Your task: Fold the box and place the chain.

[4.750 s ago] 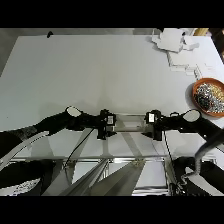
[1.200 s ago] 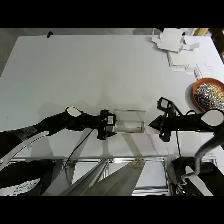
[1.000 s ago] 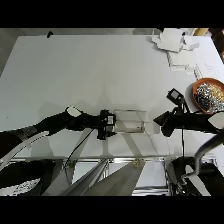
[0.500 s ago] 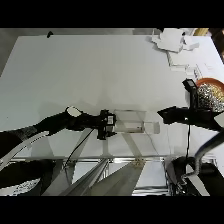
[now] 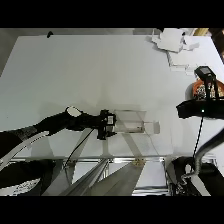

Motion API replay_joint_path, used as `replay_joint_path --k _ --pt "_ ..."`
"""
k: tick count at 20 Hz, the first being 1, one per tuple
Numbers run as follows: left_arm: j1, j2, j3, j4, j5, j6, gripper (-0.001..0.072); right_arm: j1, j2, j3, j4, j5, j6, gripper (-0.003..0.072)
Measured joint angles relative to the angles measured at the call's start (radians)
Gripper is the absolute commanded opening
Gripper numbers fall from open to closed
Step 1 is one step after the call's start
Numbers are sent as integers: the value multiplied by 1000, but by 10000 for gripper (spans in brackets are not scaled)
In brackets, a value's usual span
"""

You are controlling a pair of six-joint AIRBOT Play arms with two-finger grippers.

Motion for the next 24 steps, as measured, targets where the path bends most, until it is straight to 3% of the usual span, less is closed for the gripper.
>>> replay_joint_path --k 3,7,14,24 --pt "0 0 0 0 0 0 276 0 -63 6 -73 -6 10 17" --pt "0 0 0 0 0 0 276 0 -175 -34 -63 -57 -3 17" --pt "0 0 0 0 0 0 276 0 -347 -183 125 -96 -73 17" --pt "0 0 0 0 0 0 276 0 -386 -304 363 -144 -150 20"
